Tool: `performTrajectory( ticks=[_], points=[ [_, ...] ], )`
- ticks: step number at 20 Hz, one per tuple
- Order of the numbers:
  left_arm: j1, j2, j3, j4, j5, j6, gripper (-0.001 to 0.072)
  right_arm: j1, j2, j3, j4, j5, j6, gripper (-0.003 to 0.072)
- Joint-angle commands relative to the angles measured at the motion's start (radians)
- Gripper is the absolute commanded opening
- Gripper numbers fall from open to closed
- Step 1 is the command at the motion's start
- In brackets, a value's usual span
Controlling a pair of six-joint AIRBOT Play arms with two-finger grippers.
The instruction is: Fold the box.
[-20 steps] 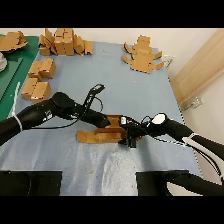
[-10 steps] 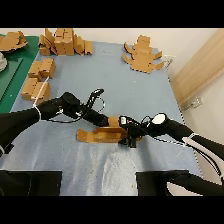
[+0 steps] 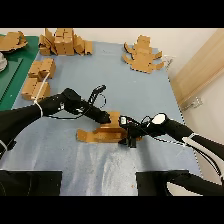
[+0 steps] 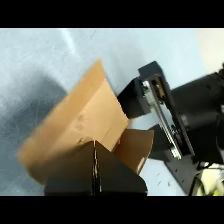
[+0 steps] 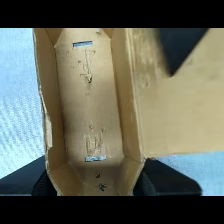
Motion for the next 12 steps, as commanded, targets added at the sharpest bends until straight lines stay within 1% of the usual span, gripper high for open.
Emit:
performTrajectory(
  ticks=[1, 2, 3, 4, 7, 9, 10, 11, 12],
  points=[
    [0.019, 0.085, 0.010, 0.201, -0.068, 0.103, 0.0008, 0.001, 0.000, 0.000, 0.000, 0.000, 0.000, 0.0566],
    [0.019, 0.136, -0.006, 0.331, -0.069, 0.103, 0.0008, 0.001, 0.000, 0.000, 0.000, 0.000, 0.000, 0.0566],
    [0.019, 0.190, -0.037, 0.403, -0.063, 0.103, 0.0007, 0.001, 0.000, 0.000, 0.000, 0.000, 0.000, 0.0566],
    [0.026, 0.253, -0.082, 0.422, -0.037, 0.101, 0.0007, 0.001, 0.000, 0.000, 0.000, 0.000, 0.000, 0.0566],
    [0.060, 0.451, -0.238, 0.422, 0.082, 0.140, 0.0010, 0.001, 0.000, 0.000, 0.000, 0.000, 0.000, 0.0566],
    [0.060, 0.527, -0.305, 0.425, 0.069, 0.297, 0.0012, 0.001, 0.000, 0.000, 0.000, 0.000, 0.000, 0.0566],
    [0.050, 0.538, -0.320, 0.428, 0.043, 0.362, 0.0189, 0.001, 0.000, 0.000, 0.000, 0.000, 0.000, 0.0566],
    [0.039, 0.536, -0.327, 0.428, 0.036, 0.407, 0.0548, 0.001, 0.000, 0.000, 0.000, 0.000, 0.000, 0.0566],
    [0.028, 0.527, -0.328, 0.432, 0.036, 0.433, 0.0683, 0.001, 0.000, 0.000, 0.000, 0.000, 0.000, 0.0566]
  ],
)
